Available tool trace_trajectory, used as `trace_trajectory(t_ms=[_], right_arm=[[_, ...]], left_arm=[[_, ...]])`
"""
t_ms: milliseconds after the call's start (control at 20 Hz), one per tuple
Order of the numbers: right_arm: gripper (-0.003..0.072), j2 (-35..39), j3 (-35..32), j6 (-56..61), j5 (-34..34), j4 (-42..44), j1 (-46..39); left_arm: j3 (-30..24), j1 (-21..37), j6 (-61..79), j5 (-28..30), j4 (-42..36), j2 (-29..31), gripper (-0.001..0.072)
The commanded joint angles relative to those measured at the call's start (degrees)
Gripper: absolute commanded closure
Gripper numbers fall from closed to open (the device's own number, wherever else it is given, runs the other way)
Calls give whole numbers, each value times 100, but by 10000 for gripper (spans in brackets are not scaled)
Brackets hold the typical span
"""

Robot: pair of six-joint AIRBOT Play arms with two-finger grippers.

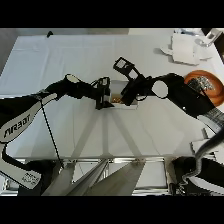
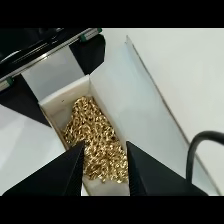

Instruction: Fold the box and place the chain.

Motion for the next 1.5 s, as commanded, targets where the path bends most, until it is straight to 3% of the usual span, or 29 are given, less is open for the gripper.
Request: trace_trajectory(t_ms=[0, 300, 450, 600, 1050, 1450], right_arm=[[386, 13, 361, 50, -87, -254, -94], [383, -839, 1582, 356, 39, -251, -1279], [337, -1427, 1755, 330, 313, -249, -1388], [313, -1840, 1755, -173, 1034, -236, -1355], [312, -1484, 1749, -1062, 2175, 396, -994], [310, -1399, 1646, -1368, 2240, 317, -177]], left_arm=[[4, 2, 2, 4, 0, 2, 393], [4, 2, 2, 2, 0, 2, 393], [4, 2, 2, 2, 0, 2, 393], [4, 2, 2, 2, 0, 2, 393], [4, 2, 2, 2, 0, 2, 393], [4, 2, 2, 2, 0, 2, 393]])
